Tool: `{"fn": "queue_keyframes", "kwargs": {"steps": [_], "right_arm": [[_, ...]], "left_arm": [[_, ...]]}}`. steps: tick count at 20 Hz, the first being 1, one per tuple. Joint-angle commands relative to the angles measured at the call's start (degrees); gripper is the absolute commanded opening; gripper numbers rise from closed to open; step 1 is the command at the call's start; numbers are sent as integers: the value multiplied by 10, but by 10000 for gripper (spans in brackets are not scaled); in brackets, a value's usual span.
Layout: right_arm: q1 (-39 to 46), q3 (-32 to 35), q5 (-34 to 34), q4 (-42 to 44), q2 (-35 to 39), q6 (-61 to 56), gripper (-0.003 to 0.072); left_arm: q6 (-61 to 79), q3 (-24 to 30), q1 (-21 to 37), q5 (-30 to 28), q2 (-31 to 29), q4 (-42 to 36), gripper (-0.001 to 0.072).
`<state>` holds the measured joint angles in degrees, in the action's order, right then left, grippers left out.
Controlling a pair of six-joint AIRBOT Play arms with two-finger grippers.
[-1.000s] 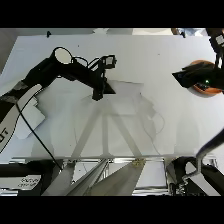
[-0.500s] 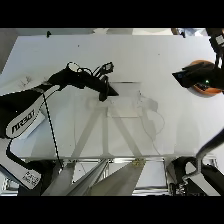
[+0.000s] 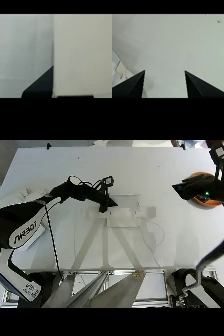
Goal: Fold the box and place the chain.
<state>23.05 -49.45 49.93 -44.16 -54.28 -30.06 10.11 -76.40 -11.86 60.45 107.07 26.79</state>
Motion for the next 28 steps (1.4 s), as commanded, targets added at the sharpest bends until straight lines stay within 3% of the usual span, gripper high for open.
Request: {"fn": "queue_keyframes", "kwargs": {"steps": [1, 23, 28], "right_arm": [[0, -1, 0, 0, 0, 0, 524], [0, -1, 0, 0, 0, 0, 524], [0, -1, -71, -21, 0, 65, 524]], "left_arm": [[2, 0, 0, -4, 2, 24, 6], [2, 0, 0, 6, 24, 24, 9], [2, 0, 0, 6, 24, 24, 9]]}}
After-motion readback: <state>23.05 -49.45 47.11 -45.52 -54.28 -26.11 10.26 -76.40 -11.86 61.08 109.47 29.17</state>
